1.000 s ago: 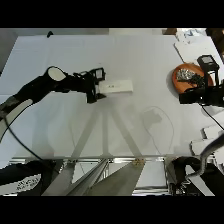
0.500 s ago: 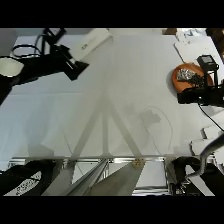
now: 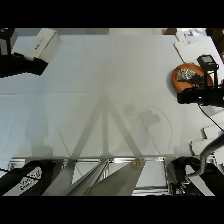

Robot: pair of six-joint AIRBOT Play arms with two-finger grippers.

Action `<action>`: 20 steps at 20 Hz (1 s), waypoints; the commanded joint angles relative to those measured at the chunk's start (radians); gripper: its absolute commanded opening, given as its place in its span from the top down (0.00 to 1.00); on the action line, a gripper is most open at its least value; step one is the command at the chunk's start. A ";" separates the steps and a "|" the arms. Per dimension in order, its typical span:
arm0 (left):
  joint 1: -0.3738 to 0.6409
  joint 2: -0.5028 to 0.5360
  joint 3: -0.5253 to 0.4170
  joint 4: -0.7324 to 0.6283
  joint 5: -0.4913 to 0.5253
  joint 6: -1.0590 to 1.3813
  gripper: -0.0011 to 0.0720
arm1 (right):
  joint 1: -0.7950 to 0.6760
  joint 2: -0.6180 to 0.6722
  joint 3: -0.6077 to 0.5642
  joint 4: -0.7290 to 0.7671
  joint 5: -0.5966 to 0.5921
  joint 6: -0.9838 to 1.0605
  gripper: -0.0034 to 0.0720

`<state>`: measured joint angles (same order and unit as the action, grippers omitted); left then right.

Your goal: Fold the box and place the chain.

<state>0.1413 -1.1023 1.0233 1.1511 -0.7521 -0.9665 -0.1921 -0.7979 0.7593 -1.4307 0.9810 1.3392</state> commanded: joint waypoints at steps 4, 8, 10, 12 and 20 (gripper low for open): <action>0.124 -0.142 -0.001 0.066 0.000 -0.117 0.98 | 0.000 0.001 0.001 0.002 -0.001 0.000 0.94; 0.128 -0.293 -0.001 0.066 0.022 -0.117 0.98 | 0.000 0.001 0.001 0.002 -0.001 0.000 0.94; 0.128 -0.352 -0.001 0.066 0.042 -0.114 0.97 | 0.000 0.001 0.001 0.002 -0.001 0.000 0.94; 0.128 -0.402 -0.001 0.066 0.073 -0.114 0.97 | 0.000 0.001 0.001 0.002 -0.001 0.000 0.94; 0.128 -0.440 -0.001 0.066 0.028 -0.096 0.19 | 0.000 0.001 0.001 0.002 -0.001 -0.001 0.94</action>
<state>0.2687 -1.5394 1.0225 1.2171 -0.6903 -1.0740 -0.1921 -0.7979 0.7593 -1.4292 0.9798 1.3388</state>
